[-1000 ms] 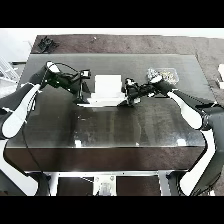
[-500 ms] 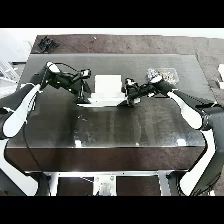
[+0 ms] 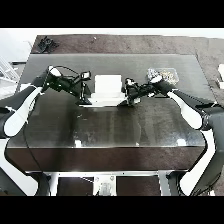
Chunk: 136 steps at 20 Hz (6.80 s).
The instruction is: Fold the box and place the chain.
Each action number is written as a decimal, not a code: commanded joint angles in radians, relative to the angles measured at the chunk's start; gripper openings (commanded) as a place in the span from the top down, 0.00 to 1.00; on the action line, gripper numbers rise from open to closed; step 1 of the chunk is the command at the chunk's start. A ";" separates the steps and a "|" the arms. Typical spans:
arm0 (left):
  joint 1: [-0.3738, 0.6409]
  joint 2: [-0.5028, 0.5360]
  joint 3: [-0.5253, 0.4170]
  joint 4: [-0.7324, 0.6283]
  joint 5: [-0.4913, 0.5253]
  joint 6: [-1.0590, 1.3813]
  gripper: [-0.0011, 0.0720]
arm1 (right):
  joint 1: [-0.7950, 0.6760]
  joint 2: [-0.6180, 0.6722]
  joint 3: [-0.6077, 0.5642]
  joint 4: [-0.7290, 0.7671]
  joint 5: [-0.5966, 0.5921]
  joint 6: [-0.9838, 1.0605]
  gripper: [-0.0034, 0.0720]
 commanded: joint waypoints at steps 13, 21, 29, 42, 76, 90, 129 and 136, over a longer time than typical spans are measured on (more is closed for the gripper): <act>0.000 -0.012 -0.054 -0.118 0.053 0.035 0.48 | 0.000 0.000 0.000 0.000 0.000 0.000 0.17; 0.000 -0.013 -0.065 -0.223 0.101 0.114 0.51 | 0.000 0.000 0.000 0.000 0.000 0.000 0.17; 0.000 -0.045 -0.074 -0.280 0.100 0.165 0.51 | 0.000 0.000 0.000 0.000 0.000 0.000 0.17; -0.074 -0.045 -0.074 -0.272 0.192 0.190 0.83 | 0.000 0.000 0.000 0.000 0.000 0.000 0.17; 0.023 0.091 -0.074 -0.172 0.047 0.095 0.96 | 0.000 0.000 0.000 0.000 0.000 0.000 0.17; 0.255 0.356 -0.102 -0.086 -0.069 -0.961 0.96 | 0.000 0.000 0.000 0.000 0.000 0.000 0.17; 0.095 0.087 -0.285 -0.251 0.183 -1.215 0.96 | 0.000 0.000 0.000 0.000 0.000 0.000 0.17; 0.072 0.092 -0.229 -0.313 0.121 -1.232 0.51 | 0.000 0.000 0.000 0.000 0.000 0.000 0.17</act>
